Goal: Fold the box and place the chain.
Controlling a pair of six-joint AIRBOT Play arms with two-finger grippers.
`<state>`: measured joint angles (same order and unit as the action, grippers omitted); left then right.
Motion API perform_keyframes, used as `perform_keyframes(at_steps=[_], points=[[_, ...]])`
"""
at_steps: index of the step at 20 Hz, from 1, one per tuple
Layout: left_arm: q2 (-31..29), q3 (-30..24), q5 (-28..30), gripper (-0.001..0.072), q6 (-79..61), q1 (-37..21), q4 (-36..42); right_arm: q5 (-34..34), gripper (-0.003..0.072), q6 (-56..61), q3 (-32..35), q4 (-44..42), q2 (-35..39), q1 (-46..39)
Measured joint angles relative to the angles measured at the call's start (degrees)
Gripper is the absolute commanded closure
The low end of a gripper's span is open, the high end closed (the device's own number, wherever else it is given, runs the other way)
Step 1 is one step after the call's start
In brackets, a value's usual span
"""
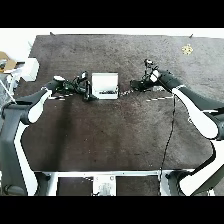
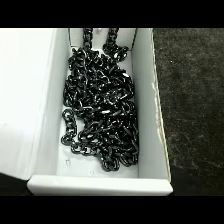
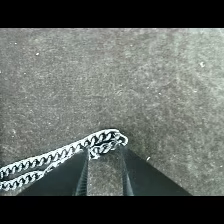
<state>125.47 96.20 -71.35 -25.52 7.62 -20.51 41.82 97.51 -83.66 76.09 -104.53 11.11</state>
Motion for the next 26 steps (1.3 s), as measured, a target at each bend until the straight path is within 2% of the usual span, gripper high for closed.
perform_keyframes(at_steps=[5, 6, 7, 8, 10, 11, 16, 23, 26], points=[[0.0, 0.0, 0.0, 0.0525, 0.0, 0.0, 0.0, -0.1, 0.0434, 0.2, 0.0, -0.4, -0.2, 0.1], [0.0, 0.0, 0.0, 0.0526, 0.0, 0.0, 0.0, -0.1, 0.0350, 0.2, 0.0, -0.6, -0.3, 0.2], [0.0, 0.0, 0.0, 0.0525, 0.0, 0.0, 0.0, -0.1, 0.0374, 0.2, 0.0, -0.7, -0.7, 0.2], [0.0, 0.0, 0.0, 0.0526, 0.0, 0.0, 0.0, -0.2, 0.0479, 0.2, -0.1, -1.1, -1.0, 0.3], [0.0, 0.0, 0.0, 0.0525, 0.0, 0.0, 0.0, -0.3, 0.0561, 0.3, -0.1, -0.7, -1.5, 0.7], [0.0, 0.0, 0.0, 0.0526, 0.0, 0.0, 0.0, -0.6, 0.0683, 0.3, -0.1, -0.7, -1.7, 0.9], [0.0, 0.0, 0.0, 0.0526, 0.0, 0.0, 0.0, -0.2, 0.0684, 0.2, 0.0, 1.2, 0.4, 2.5], [0.0, 0.0, 0.0, 0.0525, 0.0, 0.0, 0.0, -2.5, 0.0685, -1.6, 0.0, 3.1, 14.1, 6.9], [0.0, 0.0, 0.0, 0.0526, 0.0, 0.0, 0.0, -5.8, 0.0685, -2.4, -0.1, 3.3, 19.2, 10.8]])
